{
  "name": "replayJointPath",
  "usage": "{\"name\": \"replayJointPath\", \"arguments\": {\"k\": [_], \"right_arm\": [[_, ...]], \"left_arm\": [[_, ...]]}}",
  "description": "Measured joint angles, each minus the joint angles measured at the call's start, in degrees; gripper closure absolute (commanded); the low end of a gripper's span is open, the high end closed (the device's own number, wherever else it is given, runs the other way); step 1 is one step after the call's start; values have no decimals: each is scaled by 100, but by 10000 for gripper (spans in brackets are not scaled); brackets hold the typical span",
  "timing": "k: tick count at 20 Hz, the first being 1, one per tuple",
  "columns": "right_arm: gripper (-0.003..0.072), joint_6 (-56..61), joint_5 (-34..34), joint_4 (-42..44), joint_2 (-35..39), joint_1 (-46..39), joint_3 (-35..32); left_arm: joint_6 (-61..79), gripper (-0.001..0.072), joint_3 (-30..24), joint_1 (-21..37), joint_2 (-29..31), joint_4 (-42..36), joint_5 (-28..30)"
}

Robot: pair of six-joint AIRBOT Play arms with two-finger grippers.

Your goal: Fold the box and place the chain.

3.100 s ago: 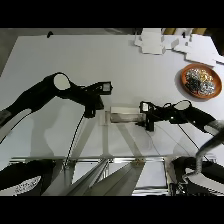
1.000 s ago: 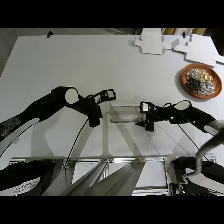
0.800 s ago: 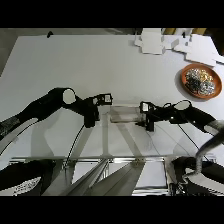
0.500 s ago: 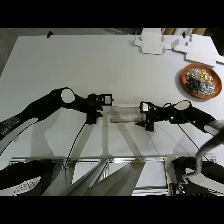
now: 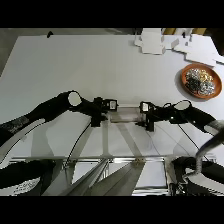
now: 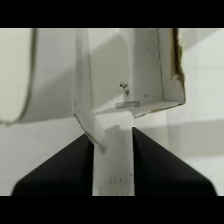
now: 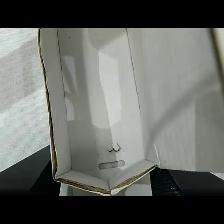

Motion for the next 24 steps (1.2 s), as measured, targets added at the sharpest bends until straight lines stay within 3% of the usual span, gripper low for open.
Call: {"name": "replayJointPath", "arguments": {"k": [10,12,14,18,19,22,24], "right_arm": [[346,0,2,0,0,0,0],[346,0,2,-2,0,0,0],[346,0,4,-2,0,0,0],[346,0,4,-2,2,0,0],[346,0,4,-2,0,0,0],[346,2,2,0,0,0,0],[346,2,2,0,0,0,0]], "left_arm": [[50,578,0,-240,-105,-640,175],[52,538,-2,-299,-149,-772,273],[48,376,-2,-334,-170,-863,332],[-219,364,0,-354,-186,-898,374],[-343,392,-2,-354,-184,-892,374],[-785,707,-2,-328,-20,-857,348],[-1300,708,-2,-240,254,-664,166]]}}
